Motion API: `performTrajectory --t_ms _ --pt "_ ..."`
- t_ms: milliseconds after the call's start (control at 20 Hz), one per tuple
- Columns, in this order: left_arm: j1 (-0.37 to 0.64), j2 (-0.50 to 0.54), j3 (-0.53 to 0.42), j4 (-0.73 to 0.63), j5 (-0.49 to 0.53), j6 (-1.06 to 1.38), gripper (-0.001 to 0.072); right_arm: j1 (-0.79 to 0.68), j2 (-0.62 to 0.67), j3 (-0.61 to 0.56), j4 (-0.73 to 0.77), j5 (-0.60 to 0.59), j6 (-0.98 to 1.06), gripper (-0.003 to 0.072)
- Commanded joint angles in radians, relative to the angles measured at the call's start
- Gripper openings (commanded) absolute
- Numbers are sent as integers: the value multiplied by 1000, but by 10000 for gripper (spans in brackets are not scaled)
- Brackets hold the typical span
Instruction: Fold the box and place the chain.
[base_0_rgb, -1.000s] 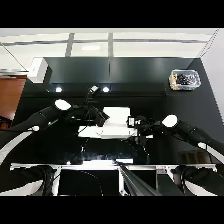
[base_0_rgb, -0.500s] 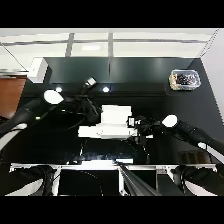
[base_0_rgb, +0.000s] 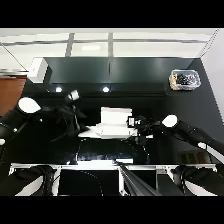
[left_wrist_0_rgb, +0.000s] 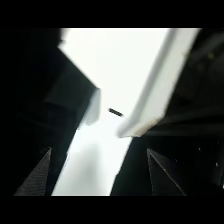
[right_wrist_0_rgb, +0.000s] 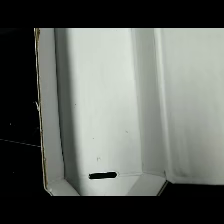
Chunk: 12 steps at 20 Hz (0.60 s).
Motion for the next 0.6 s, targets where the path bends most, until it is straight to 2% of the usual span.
performTrajectory --t_ms 0,150,300,550 --pt "-97 -35 -85 -9 145 185 702 0 0 0 0 1 0 466" --pt "-165 -96 -80 -29 267 202 700 0 0 0 0 1 0 466" --pt "-203 -140 -64 -36 269 212 699 0 0 0 0 1 0 466" --pt "-227 -146 -62 -51 291 269 685 0 0 0 0 1 0 466"
